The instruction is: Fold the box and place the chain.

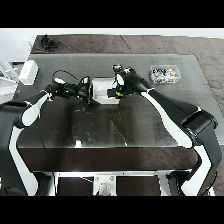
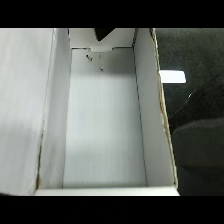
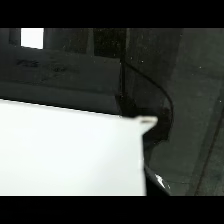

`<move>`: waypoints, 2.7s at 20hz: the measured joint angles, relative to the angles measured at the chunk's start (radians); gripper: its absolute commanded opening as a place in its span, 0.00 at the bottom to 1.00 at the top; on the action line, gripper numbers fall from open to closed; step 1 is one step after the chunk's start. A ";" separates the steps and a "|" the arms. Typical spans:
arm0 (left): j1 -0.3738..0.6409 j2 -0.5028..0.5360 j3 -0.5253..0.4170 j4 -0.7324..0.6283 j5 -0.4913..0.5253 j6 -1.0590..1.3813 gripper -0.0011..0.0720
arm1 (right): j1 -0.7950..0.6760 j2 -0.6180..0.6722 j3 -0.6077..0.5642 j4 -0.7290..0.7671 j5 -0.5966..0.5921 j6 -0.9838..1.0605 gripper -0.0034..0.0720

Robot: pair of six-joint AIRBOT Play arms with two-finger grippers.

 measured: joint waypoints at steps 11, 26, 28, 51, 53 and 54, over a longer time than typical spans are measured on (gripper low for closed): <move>0.000 0.000 0.000 -0.005 0.011 0.002 0.50 | -0.011 0.002 0.069 0.016 0.010 -0.006 0.50; -0.002 0.000 0.000 -0.001 0.002 0.001 0.50 | -0.021 -0.026 0.088 0.018 0.084 -0.010 0.55; -0.002 0.000 0.000 -0.001 0.002 0.001 0.50 | -0.021 -0.043 0.087 0.018 0.072 -0.009 0.55; -0.002 0.000 0.000 -0.003 0.004 0.002 0.50 | -0.026 -0.082 0.110 -0.034 0.101 0.042 0.34; 0.000 0.000 0.000 0.002 0.002 0.002 0.50 | -0.026 -0.082 0.122 -0.043 0.106 0.041 0.47; 0.000 0.000 0.000 0.001 -0.001 0.003 0.50 | -0.029 -0.080 0.126 -0.038 0.111 0.041 0.47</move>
